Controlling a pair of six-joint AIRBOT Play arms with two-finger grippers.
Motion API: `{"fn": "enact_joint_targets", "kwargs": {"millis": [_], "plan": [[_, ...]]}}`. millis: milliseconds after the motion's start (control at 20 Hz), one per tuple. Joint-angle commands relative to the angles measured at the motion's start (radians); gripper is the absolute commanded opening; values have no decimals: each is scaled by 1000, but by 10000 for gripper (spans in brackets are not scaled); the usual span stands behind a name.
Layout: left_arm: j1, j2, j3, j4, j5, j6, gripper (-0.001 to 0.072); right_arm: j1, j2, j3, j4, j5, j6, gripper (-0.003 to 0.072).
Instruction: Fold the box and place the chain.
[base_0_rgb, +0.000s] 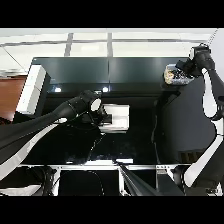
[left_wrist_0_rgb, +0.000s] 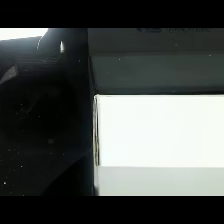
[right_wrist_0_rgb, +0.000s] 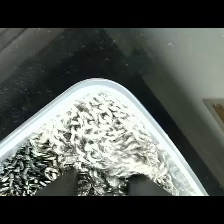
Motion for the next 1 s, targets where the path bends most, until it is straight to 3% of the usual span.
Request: {"fn": "enact_joint_targets", "kwargs": {"millis": [0, 200, 700, 950], "plan": [[0, 0, 0, 0, 0, 0, 29, 3, 11, 0, 29, 75, -68, 18], [1, 0, 0, 1, 1, 0, 29, 26, 120, 0, 10, 78, -206, 17], [0, 0, 0, -5, -1, 0, 29, 173, 568, 0, 23, 134, -447, 17], [0, 0, 0, -16, -2, 0, 29, 175, 834, -64, 177, 198, -560, 16]]}}
